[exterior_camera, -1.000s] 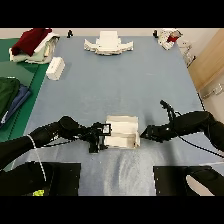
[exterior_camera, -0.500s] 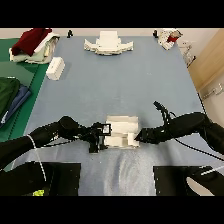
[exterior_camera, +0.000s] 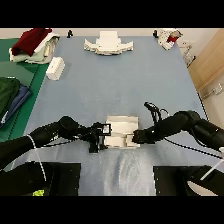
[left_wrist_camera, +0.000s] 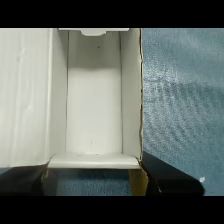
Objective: Fold the box.
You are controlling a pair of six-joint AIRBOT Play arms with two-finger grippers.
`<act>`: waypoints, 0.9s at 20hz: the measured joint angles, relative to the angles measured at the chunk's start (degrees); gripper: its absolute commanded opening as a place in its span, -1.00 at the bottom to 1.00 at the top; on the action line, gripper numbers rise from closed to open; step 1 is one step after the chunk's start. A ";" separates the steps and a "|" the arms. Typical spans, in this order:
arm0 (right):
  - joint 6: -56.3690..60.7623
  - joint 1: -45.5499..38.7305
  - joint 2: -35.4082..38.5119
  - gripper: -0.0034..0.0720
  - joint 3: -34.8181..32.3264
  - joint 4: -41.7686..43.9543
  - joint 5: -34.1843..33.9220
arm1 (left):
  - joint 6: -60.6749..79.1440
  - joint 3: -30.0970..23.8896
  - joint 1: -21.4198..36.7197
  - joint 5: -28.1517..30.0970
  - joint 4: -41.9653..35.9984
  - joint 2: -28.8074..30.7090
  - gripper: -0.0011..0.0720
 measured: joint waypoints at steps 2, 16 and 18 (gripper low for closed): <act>6.21 4.22 -2.84 0.18 3.13 -5.51 -0.92 | 0.00 0.00 0.00 -0.02 0.02 0.00 0.30; 34.29 19.12 -18.47 -0.90 16.52 -26.95 -9.75 | -0.15 0.00 0.00 -0.09 0.02 0.00 0.30; 34.86 19.32 -18.71 -0.90 16.68 -27.23 -9.94 | -0.15 0.00 0.00 -0.11 0.00 0.00 0.30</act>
